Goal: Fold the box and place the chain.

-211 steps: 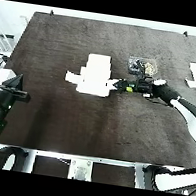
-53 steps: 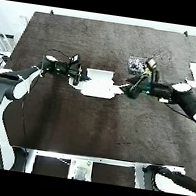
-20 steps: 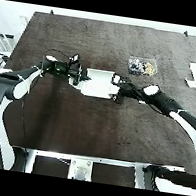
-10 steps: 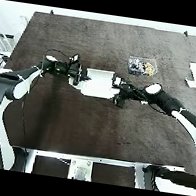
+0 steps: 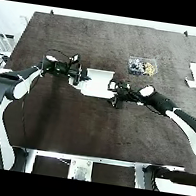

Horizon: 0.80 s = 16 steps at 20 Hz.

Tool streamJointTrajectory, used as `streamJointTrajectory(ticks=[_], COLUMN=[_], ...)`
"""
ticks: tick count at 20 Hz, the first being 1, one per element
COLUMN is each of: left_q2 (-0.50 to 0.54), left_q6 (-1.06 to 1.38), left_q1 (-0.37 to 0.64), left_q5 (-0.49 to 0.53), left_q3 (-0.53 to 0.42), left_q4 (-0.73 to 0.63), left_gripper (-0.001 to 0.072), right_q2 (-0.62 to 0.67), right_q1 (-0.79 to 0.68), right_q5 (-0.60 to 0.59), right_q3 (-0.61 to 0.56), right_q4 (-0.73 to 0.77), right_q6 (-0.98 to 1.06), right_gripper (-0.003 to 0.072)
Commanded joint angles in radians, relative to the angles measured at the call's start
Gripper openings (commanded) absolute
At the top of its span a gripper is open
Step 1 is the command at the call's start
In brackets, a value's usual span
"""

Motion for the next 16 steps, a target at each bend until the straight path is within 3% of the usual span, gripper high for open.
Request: streamJointTrajectory(ticks=[1, 7, 16], left_q2=[0.0, 0.0, 0.0], left_q6=[0.0, 0.0, 0.0], left_q1=[0.001, 0.001, 0.001], left_q5=[0.0, 0.0, 0.0], left_q3=[0.0, 0.0, 0.0], left_q4=[0.0, 0.0, 0.0], left_gripper=[0.0021, 0.0021, 0.0021], right_q2=[-0.012, -0.011, -0.019], right_q1=[0.012, 0.01, -0.061], right_q5=[-0.106, -0.137, -0.03], right_q3=[0.0, 0.053, 0.104], right_q4=[0.013, 0.089, 0.112], right_q6=[-0.002, 0.002, 0.001], right_gripper=[0.0682, 0.0681, 0.0682])
